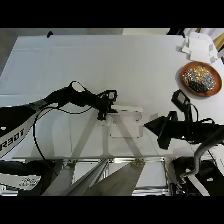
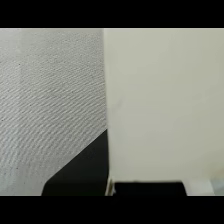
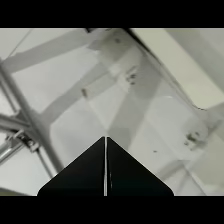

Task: Fold the box and place the chain.

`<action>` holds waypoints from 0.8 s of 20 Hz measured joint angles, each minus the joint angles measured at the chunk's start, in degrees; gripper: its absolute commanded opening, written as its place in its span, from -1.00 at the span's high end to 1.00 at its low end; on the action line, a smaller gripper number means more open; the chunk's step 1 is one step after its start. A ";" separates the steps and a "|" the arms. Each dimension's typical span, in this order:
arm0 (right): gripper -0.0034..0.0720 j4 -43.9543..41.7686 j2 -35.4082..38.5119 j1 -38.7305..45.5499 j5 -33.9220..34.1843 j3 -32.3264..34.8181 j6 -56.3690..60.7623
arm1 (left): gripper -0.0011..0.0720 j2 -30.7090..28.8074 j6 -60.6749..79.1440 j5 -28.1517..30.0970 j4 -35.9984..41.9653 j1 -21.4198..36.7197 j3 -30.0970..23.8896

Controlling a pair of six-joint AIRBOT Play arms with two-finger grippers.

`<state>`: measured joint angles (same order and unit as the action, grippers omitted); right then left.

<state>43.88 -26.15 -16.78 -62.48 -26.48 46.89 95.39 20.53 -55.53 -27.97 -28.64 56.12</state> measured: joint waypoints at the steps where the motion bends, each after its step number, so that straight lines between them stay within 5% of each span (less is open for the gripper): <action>1: 0.87 0.26 -0.31 -2.67 0.31 0.00 -0.52 | 0.94 0.00 0.00 0.00 0.00 0.00 0.00; 3: 0.87 3.56 -1.60 -8.28 1.20 0.00 -1.07 | 0.94 0.00 0.00 0.00 0.00 0.00 0.00; 4: 0.65 6.05 -2.49 -10.93 1.51 0.00 -1.03 | 0.94 0.00 -0.02 0.00 0.00 0.00 0.00; 6: -0.26 12.39 -4.92 -15.65 1.86 0.00 -0.17 | 0.94 0.00 0.00 0.00 0.02 0.02 0.00; 8: -0.41 17.51 -6.75 -17.94 2.60 0.00 0.81 | 0.94 0.00 0.00 0.00 0.02 0.00 0.00; 9: -0.64 19.71 -7.43 -18.67 3.54 0.11 1.16 | 0.94 0.00 0.00 0.00 0.02 0.02 0.00; 16: -0.84 30.82 -7.69 -20.22 14.80 6.21 -2.47 | 0.94 0.00 -0.02 0.02 0.02 0.00 0.00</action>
<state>74.70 -33.85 -36.99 -47.68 -20.27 44.42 95.39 20.51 -55.51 -27.94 -28.64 56.12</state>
